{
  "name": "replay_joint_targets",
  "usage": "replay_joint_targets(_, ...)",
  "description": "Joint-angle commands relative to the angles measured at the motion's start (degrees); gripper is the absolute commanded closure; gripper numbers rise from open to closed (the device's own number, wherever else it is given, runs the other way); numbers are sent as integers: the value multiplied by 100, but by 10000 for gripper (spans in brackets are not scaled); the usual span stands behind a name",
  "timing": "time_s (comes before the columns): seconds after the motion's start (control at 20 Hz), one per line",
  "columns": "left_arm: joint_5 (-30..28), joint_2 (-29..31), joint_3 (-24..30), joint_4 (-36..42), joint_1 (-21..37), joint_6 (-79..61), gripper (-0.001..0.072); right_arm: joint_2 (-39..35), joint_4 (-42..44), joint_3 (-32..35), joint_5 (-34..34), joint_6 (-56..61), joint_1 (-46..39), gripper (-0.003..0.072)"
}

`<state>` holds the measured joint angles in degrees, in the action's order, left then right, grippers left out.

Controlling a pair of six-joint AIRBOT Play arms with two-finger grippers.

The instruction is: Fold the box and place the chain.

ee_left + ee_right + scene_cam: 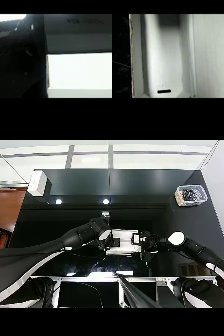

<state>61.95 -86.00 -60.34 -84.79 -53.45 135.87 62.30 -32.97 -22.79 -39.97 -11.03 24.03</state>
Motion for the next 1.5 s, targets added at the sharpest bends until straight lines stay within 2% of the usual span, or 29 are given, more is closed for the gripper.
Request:
replay_joint_targets(0.0,-15,-4,-4,2,-2,-20,687,4,0,0,7,-11,2,494)
replay_joint_targets(0.1,-33,-2,-4,4,0,-17,665,4,0,0,4,-11,2,494)
replay_joint_targets(0.2,-15,-2,-17,2,0,-17,453,4,0,0,-15,-9,2,493)
replay_joint_targets(0.25,-4,-2,-28,2,0,-17,399,4,0,0,-33,-9,2,494)
replay_joint_targets(0.4,-7,2,-28,-22,0,-17,399,4,13,0,-35,-9,2,494)
replay_joint_targets(0.6,-20,2,-28,-20,0,-17,401,4,17,0,-98,-9,2,494)
replay_joint_targets(0.65,-22,2,-28,-20,0,-20,437,4,17,0,-98,-9,2,494)
replay_joint_targets(0.8,-22,2,-28,-26,0,-20,451,4,17,0,-103,-9,2,494)
replay_joint_targets(0.95,-63,0,-28,-46,0,-46,686,4,15,0,-103,-11,2,494)
replay_joint_targets(1.3,-66,2,-28,-177,-7,-68,687,4,-26,0,-114,-11,2,491)
replay_joint_targets(1.35,-59,2,-28,-195,-9,-68,687,2,-15,0,-118,59,2,392)
replay_joint_targets(1.4,-59,4,-28,-192,0,-68,687,-15,13,-2,-101,269,2,124)
replay_joint_targets(1.45,-57,4,-28,-192,0,-68,687,-70,-63,-9,-109,358,2,14)
